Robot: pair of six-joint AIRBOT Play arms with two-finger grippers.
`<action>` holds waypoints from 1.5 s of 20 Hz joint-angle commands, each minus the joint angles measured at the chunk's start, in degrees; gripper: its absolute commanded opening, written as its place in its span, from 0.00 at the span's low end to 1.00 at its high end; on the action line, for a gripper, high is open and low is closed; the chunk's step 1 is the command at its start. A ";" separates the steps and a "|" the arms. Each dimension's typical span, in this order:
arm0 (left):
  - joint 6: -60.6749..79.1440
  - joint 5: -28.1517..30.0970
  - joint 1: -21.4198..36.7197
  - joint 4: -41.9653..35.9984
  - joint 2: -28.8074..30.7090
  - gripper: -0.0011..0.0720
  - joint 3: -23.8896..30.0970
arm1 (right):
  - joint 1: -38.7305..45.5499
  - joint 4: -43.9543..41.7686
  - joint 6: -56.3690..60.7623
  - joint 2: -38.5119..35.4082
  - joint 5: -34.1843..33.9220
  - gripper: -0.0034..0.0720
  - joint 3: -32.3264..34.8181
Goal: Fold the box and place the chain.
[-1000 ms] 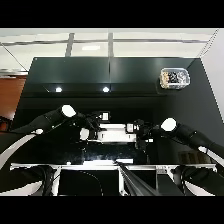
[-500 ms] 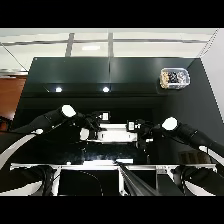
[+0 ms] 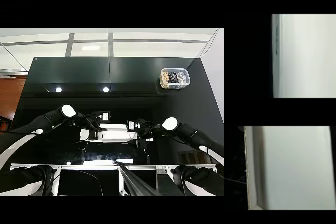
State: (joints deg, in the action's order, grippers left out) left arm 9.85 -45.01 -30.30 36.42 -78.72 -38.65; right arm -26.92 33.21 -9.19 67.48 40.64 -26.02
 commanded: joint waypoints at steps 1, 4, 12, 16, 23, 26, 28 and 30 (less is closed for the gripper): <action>-4.96 -2.97 0.02 2.38 0.48 0.06 -0.50 | 0.00 0.04 -0.02 0.02 0.13 0.61 0.00; -11.78 -5.40 0.04 9.25 3.96 0.31 -1.64 | 0.00 0.04 -0.02 0.02 0.13 0.61 0.00; -43.04 -13.07 5.03 18.56 19.15 0.93 -1.73 | 0.00 0.07 -0.04 0.02 0.15 0.61 0.00; -60.11 -24.26 5.18 18.03 19.23 0.05 -1.36 | 0.00 0.07 -0.04 0.02 0.15 0.61 0.00; -46.66 0.13 0.74 -14.49 17.68 0.06 6.03 | 0.00 0.07 -0.02 0.02 0.15 0.61 0.00; -43.21 10.93 0.72 -17.77 15.45 0.06 6.25 | 0.00 0.07 -0.02 0.02 0.15 0.61 0.00; -42.47 12.28 0.74 -17.07 12.15 0.06 6.25 | 0.00 0.07 -0.02 0.02 0.15 0.61 0.00; -39.17 11.28 0.72 -16.09 8.96 0.05 6.21 | 0.00 0.07 -0.02 0.02 0.15 0.61 0.00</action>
State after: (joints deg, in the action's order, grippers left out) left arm -33.36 -37.56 -29.47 21.96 -66.13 -32.73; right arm -26.92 33.28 -9.21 67.48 40.75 -26.02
